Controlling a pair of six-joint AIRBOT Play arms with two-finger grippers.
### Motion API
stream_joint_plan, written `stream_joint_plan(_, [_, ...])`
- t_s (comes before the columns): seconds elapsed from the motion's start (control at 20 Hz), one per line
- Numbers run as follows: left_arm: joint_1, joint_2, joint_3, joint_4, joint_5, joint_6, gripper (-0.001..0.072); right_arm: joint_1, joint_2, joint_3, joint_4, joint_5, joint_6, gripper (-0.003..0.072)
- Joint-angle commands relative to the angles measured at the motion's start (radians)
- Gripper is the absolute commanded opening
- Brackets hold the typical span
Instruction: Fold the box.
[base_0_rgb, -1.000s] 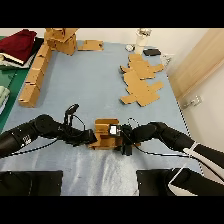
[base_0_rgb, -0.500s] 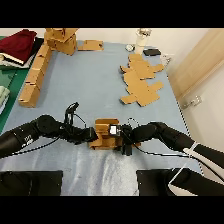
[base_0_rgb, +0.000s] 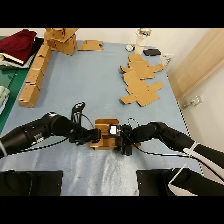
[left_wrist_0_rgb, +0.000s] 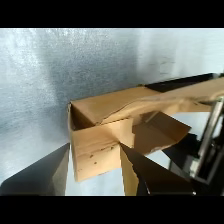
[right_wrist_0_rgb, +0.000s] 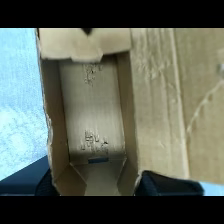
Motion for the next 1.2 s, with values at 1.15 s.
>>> stream_joint_plan(1.15, [-0.249, -0.365, 0.351, 0.441, -0.341, -0.462, 0.0300, 0.000, 0.000, 0.000, 0.000, 0.000, 0.000, 0.0558])
